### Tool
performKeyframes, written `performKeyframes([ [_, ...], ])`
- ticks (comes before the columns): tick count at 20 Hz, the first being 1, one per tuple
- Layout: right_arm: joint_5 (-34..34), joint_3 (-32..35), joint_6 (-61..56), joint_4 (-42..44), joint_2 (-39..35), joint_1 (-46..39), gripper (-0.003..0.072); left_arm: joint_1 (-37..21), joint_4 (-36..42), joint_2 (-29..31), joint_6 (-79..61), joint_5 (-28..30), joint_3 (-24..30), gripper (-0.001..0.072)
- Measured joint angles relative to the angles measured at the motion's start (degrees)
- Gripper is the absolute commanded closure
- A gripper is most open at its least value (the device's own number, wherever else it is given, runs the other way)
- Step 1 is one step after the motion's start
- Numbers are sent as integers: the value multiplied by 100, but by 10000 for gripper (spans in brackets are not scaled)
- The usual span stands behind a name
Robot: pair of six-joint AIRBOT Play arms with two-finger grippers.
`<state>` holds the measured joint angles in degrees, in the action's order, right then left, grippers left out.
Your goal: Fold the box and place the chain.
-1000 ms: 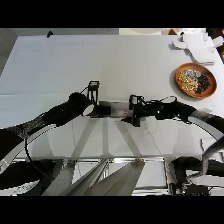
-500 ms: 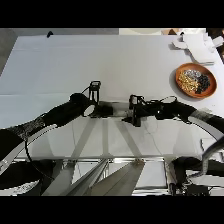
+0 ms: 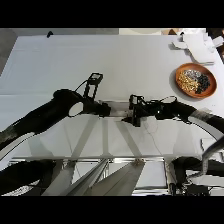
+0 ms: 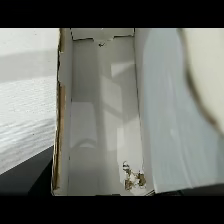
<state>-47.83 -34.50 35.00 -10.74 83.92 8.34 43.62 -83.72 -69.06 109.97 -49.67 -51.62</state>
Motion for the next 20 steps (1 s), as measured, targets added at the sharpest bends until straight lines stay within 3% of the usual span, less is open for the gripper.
performKeyframes([
  [6, 2, 0, -2, 2, 0, 0, 183, -306, 358, 872, -1749, -1445, 2, 287],
  [13, 2, 0, 0, 2, 0, 0, 183, -1711, 1067, 944, -4465, -1305, 72, 275],
  [15, 2, 0, -2, 2, 0, 0, 183, -2277, 1683, 699, -5779, -1353, 76, 97],
  [16, 2, 0, 0, 2, 0, 0, 183, -2538, 2031, 505, -6509, -1445, 79, 43],
  [19, 4, 0, -2, 2, 0, 0, 183, -2990, 2973, -168, -8450, -1587, 81, 37],
  [20, 2, 0, -2, 2, 0, 0, 183, -3045, 3226, -393, -9086, -1606, 81, -5],
])
